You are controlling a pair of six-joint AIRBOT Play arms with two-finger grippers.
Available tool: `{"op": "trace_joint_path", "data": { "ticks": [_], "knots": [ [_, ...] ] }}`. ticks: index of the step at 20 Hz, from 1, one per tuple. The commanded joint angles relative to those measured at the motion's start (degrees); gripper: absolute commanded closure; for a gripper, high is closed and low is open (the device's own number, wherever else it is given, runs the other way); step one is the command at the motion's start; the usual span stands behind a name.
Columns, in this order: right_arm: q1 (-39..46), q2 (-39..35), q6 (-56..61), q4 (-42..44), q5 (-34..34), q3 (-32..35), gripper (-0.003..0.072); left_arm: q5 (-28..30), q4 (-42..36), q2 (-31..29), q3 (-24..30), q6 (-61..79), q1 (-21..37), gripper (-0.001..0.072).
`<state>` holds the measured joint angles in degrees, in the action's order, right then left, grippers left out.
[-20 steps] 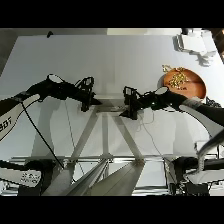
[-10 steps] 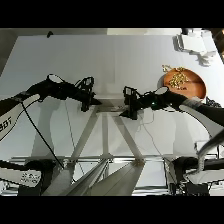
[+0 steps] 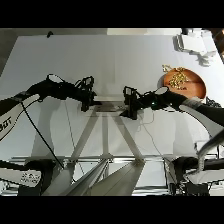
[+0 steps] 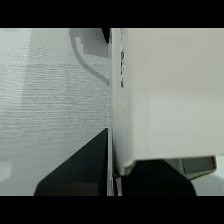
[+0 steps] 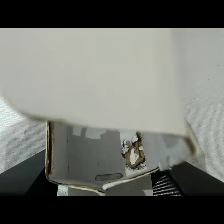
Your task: Fold the box and place the chain.
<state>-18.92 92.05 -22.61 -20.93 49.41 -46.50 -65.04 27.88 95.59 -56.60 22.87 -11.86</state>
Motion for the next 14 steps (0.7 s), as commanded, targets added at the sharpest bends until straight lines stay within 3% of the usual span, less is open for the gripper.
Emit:
{"op": "trace_joint_path", "data": {
  "ticks": [1, 2, 4, 5, 11, 12, 13, 14],
  "knots": [
    [-0.07, -0.02, 0.02, -0.02, 0.09, -0.07, 0.0148, -0.13, 0.31, -1.01, -0.02, 0.00, 0.37, 0.0610],
    [-0.07, -0.02, 0.02, -0.02, 0.09, -0.07, 0.0148, -0.04, 0.42, -1.77, -0.02, 0.00, 0.61, 0.0566],
    [-0.07, -0.02, 0.02, -0.02, 0.09, -0.07, 0.0148, -0.09, 0.48, -3.39, -0.02, -1.40, 1.25, 0.0320],
    [-0.07, -0.02, 0.04, 0.00, 0.09, -0.07, 0.0148, 0.00, 1.14, -4.22, -0.02, -2.89, 1.64, 0.0277],
    [-0.07, -0.02, 0.04, 0.00, 0.09, -0.07, 0.0148, -0.26, 19.47, -11.58, 0.00, -16.96, 4.20, 0.0278],
    [-0.07, -0.02, 0.04, 0.00, 0.09, -0.07, 0.0148, -0.85, 22.12, -12.72, 0.09, -21.03, 4.55, 0.0317],
    [-0.07, -0.02, 0.04, 0.00, 0.09, -0.07, 0.0148, -2.16, 23.69, -13.38, 0.11, -24.85, 4.76, 0.0427],
    [-0.07, -0.02, 0.04, -0.02, 0.09, -0.07, 0.0148, -4.07, 24.00, -13.55, 0.11, -27.78, 4.74, 0.0624]
  ]
}}
